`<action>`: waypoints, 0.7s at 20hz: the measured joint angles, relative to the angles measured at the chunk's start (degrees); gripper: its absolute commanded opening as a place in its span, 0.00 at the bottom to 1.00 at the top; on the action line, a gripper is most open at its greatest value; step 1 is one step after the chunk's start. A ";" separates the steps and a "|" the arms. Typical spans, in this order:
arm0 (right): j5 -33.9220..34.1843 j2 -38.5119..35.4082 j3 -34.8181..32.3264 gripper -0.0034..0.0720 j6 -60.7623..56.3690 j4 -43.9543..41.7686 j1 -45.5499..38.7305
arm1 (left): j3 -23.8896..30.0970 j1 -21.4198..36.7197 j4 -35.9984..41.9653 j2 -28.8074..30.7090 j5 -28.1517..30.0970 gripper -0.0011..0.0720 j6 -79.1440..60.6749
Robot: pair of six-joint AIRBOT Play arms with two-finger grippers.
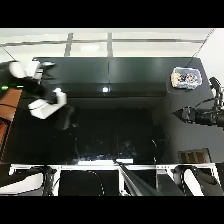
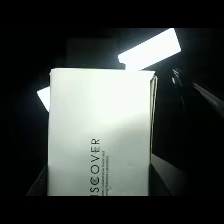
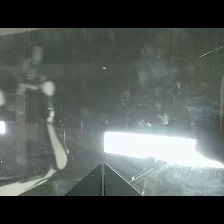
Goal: Fold the box and place the chain.
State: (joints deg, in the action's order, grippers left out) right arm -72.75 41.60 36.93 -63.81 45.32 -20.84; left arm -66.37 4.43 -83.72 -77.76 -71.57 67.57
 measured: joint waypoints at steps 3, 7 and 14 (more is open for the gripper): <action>0.68 0.00 0.00 0.06 0.00 0.00 0.00 | 0.52 13.20 2.89 0.87 0.94 0.57 1.42; 1.88 0.00 0.00 0.06 0.00 -0.04 0.00 | 0.76 22.82 9.99 0.26 10.19 0.57 -4.09; 3.34 0.00 0.00 0.06 -0.28 -0.26 0.00 | -0.59 25.31 14.69 -8.04 24.50 0.57 -10.93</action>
State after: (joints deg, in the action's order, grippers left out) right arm -69.41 41.60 36.93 -64.10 45.06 -20.84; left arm -66.96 29.74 -69.04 -85.80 -47.07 56.64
